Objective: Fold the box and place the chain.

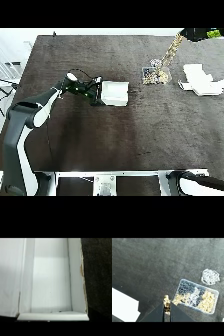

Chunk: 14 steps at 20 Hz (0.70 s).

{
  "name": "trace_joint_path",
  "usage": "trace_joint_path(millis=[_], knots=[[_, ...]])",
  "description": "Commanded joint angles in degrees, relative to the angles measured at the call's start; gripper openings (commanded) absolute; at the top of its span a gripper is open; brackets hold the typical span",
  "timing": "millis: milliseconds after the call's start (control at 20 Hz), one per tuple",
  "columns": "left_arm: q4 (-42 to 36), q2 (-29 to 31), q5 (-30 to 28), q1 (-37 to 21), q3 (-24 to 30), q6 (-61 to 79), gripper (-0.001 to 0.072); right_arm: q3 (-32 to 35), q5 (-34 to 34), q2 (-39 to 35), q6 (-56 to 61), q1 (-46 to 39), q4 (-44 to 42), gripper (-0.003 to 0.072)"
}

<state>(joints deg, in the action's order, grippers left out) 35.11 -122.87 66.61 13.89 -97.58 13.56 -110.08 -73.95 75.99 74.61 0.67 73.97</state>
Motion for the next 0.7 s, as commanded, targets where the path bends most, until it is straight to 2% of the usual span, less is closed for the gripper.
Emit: trace_joint_path(millis=[0,100,250,450,550,650], knots=[[0.02,0.04,-0.02,0.00,0.02,0.00,0.0457,1.46,-0.04,-0.28,-0.13,-0.04,-0.04,0.0019],[0.02,0.04,-0.02,0.00,0.02,0.00,0.0457,5.51,-0.26,-0.28,-0.13,-0.04,-0.07,0.0019],[0.02,0.04,-0.02,0.00,0.02,0.00,0.0457,17.62,2.38,-0.28,-0.28,0.33,-0.15,0.0017],[0.02,0.04,0.00,0.00,0.02,0.00,0.0457,38.47,18.56,-0.26,-0.26,0.31,-1.88,0.0017],[0.02,0.04,-0.02,0.00,0.02,0.00,0.0457,46.42,26.49,-0.22,-0.28,0.33,-4.68,0.0017],[0.02,0.04,-0.02,0.00,0.02,0.00,0.0457,51.21,30.67,-0.22,-0.31,0.33,-7.91,0.0017]])
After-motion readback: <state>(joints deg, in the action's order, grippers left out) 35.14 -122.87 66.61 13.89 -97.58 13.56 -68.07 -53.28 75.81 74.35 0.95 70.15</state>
